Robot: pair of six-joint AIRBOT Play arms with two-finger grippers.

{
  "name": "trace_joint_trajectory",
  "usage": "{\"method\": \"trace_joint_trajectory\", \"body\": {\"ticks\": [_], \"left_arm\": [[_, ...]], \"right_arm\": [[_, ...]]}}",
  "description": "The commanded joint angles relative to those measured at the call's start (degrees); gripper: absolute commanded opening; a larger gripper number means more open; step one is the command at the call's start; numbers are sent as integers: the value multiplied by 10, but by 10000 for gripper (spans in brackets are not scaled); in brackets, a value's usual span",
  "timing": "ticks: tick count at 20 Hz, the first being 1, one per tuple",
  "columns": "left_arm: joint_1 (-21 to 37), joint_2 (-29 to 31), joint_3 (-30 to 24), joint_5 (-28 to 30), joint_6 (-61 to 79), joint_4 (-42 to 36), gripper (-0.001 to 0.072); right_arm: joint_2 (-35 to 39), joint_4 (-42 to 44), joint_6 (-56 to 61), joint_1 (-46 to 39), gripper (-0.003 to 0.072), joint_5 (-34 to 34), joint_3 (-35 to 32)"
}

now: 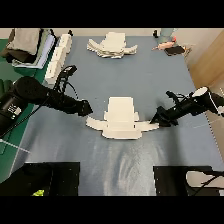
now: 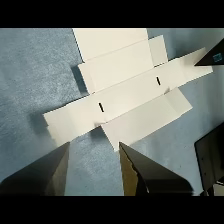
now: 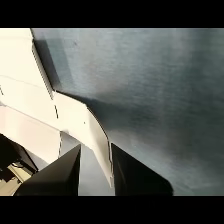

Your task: Fold the box.

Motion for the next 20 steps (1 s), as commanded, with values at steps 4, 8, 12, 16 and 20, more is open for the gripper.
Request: {"method": "trace_joint_trajectory", "body": {"ticks": [4, 8, 12, 16, 20], "left_arm": [[0, 0, 0, -1, -3, 0, 473], [-1, 0, 0, 0, -4, -9, 473], [-1, 0, 0, -2, -5, -10, 473], [-1, 0, 0, 0, -5, -10, 473], [-1, 0, 0, 0, -6, -10, 473]], "right_arm": [[-12, 6, -9, 56, 199, -32, 1], [-11, 90, -72, 62, 27, -21, 1], [-5, 137, -97, 62, 88, -12, 1], [-5, 139, -96, 62, 178, -18, 1], [-12, 140, -91, 67, 349, -31, -3]]}}
